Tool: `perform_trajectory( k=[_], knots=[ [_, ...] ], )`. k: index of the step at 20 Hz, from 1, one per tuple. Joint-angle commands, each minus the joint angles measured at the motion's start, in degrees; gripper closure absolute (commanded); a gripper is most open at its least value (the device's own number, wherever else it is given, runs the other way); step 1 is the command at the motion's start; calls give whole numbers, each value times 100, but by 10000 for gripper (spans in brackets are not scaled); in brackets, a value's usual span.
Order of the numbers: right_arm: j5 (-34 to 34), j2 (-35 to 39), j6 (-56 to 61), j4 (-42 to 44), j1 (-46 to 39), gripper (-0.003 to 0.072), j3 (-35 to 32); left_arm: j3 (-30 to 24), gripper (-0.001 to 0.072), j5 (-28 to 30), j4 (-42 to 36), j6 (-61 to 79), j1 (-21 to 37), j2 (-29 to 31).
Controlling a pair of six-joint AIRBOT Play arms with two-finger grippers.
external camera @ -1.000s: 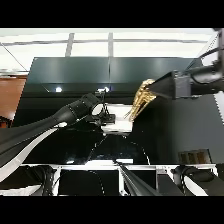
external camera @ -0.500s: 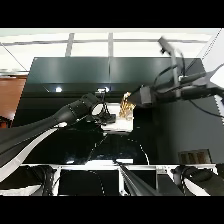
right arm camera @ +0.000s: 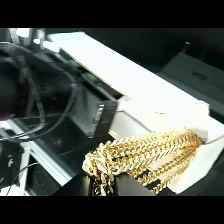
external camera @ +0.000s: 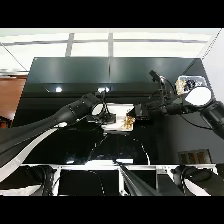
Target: Fold the box and place the chain.
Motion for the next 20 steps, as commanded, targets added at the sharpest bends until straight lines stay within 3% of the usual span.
perform_trajectory(
  k=[1, 4, 6, 9, 14, 18, 19, 20],
  knots=[
    [-356, -42, 4, -26, 22, 671, -155, 4, 685, -2, 0, 0, 4, 2],
    [-688, -284, 61, -28, 321, 644, -155, 4, 685, 2, 0, 0, 4, 2],
    [-750, -407, 212, -199, 378, 428, -153, 4, 685, 22, 2, 0, 4, 2],
    [-192, -227, 345, -533, -251, 417, -146, 4, 685, 20, 0, 0, 4, 2],
    [732, 678, 348, -1388, -1574, 419, -149, 4, 685, 17, 2, 4, 4, 2],
    [1054, 879, 348, -1641, -1746, 419, -151, 57, 680, -28, 13, -118, 11, 7],
    [1099, 879, 348, -1641, -1746, 419, -153, 105, 597, -35, 11, -188, 7, 20],
    [1102, 879, 348, -1652, -1746, 419, -153, 173, 442, -35, 11, -188, 2, 55]
  ],
)
